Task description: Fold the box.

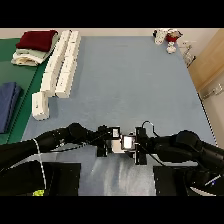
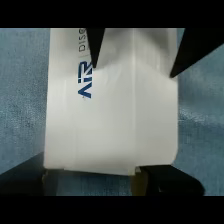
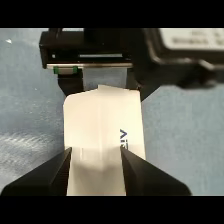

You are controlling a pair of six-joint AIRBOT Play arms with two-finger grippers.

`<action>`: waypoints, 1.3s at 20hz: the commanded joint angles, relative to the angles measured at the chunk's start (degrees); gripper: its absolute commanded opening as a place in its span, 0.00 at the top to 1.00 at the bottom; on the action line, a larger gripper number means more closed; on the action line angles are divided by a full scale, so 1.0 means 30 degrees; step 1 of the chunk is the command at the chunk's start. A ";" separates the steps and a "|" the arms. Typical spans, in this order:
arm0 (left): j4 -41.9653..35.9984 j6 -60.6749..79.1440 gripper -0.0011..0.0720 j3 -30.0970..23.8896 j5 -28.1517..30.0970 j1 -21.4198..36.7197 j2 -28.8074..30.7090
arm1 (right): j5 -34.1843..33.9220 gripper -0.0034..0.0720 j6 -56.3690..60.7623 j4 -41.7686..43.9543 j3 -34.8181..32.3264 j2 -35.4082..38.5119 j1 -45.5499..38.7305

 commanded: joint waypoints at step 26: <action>0.0007 0.0007 0.56 0.0015 0.0007 0.0000 0.0000 | 0.1581 0.37 0.1078 -0.5129 0.0612 0.0401 0.1231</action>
